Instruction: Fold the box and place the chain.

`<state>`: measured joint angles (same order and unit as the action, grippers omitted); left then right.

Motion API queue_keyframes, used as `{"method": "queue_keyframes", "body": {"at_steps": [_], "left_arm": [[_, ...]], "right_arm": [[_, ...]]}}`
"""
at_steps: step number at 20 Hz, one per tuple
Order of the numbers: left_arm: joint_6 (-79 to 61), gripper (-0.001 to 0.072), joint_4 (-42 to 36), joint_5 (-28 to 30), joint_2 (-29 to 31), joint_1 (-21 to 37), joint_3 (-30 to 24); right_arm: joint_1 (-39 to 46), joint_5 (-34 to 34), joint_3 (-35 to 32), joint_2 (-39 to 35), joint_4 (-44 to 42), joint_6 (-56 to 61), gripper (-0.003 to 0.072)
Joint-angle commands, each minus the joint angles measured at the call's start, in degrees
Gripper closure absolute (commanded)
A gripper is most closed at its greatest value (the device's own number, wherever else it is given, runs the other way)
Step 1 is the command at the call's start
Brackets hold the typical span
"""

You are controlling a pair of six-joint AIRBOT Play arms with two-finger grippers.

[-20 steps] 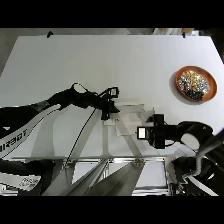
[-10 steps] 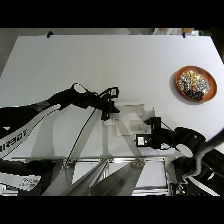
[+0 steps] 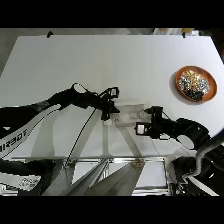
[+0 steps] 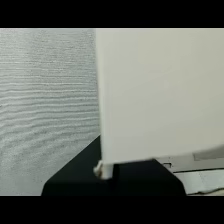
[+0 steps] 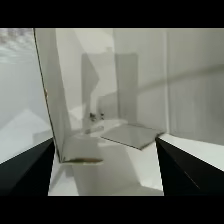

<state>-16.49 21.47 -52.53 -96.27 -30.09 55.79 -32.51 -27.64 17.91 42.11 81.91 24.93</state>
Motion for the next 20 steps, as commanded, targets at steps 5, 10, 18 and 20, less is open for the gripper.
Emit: {"method": "queue_keyframes", "body": {"at_steps": [5, 10, 18, 20], "left_arm": [[0.0, 0.07, 0.0, 0.0, 0.0, 0.0, 0.0], [0.0, 0.07, 0.0, 0.0, 0.0, 0.0, 0.0], [0.0, 0.07, 0.0, 0.0, 0.0, 0.0, 0.0], [0.0, 0.07, 0.0, 0.0, 0.0, 0.0, 0.0]], "right_arm": [[7.5, -3.7, 1.6, 2.6, -15.0, -13.5, 0.0006], [16.9, -11.4, 3.6, 7.6, -33.0, -31.1, 0.0006], [24.3, -17.5, 9.9, 18.7, -38.1, -39.3, 0.0006], [24.8, -18.5, 10.7, 21.0, -41.1, -43.4, 0.0006]]}}
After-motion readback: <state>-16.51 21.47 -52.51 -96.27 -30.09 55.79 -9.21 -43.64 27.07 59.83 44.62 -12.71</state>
